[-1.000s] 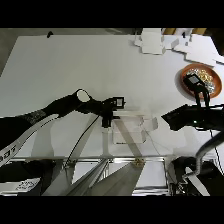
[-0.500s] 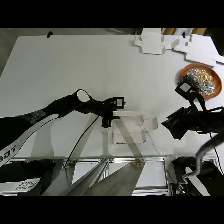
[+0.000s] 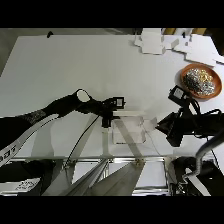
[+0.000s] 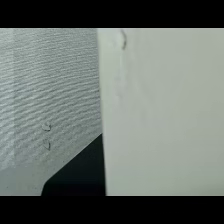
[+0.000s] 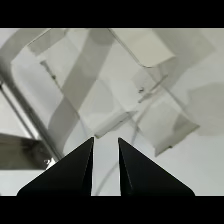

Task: Fold the box and place the chain.

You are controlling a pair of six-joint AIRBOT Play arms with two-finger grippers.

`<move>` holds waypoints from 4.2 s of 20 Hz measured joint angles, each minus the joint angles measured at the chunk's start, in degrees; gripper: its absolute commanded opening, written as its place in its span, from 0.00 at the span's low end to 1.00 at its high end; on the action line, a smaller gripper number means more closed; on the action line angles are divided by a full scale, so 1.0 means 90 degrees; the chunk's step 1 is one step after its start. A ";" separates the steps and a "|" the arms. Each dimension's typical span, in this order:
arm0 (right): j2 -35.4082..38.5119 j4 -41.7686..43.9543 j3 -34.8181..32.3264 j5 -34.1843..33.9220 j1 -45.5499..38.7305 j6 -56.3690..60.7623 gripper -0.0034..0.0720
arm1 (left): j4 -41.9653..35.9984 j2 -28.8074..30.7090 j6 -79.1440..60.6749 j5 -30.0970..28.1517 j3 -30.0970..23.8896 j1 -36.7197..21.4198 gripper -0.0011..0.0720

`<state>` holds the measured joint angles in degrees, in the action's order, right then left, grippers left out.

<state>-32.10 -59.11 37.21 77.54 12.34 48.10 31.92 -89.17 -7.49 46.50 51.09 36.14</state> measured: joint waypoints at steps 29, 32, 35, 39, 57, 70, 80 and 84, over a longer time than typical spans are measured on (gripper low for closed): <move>-0.0012 -0.2244 -0.3038 -0.4694 0.3810 -0.1382 0.93 | -0.0002 0.0000 -0.0002 0.0005 0.0000 0.0000 0.03; -0.0109 -0.2246 -0.3075 -0.4806 0.3832 -0.1384 0.93 | 0.0000 0.0000 -0.0002 0.0005 -0.0002 0.0000 0.03; -0.0352 -0.2268 -0.3092 -0.4959 0.3840 -0.1384 0.93 | -0.0002 0.0000 -0.0002 0.0005 0.0000 0.0000 0.03; -0.0517 -0.2324 -0.3092 -0.5226 0.3840 -0.1384 0.92 | 0.0000 0.0000 -0.0002 0.0005 0.0000 0.0000 0.03; -0.0578 -0.0556 -0.2465 -0.4886 0.2171 -0.2786 0.91 | 0.0000 0.0000 -0.0002 0.0005 -0.0002 0.0000 0.03; -0.0942 0.0155 -0.2290 -0.4602 0.1304 -0.3859 0.92 | -0.0002 0.0000 0.0000 0.0002 -0.0002 0.0000 0.03; -0.1630 0.1654 -0.2084 -0.3968 0.0219 -0.5906 0.92 | -0.0002 -0.0002 -0.0002 -0.0002 -0.0002 0.0000 0.03; -0.1989 0.2295 -0.2072 -0.3755 -0.0083 -0.6601 0.92 | -0.0002 -0.0002 0.0000 0.0000 -0.0002 0.0000 0.03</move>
<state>-50.00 -38.46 18.57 43.75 11.60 -11.31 31.90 -89.19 -7.49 46.50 51.07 36.14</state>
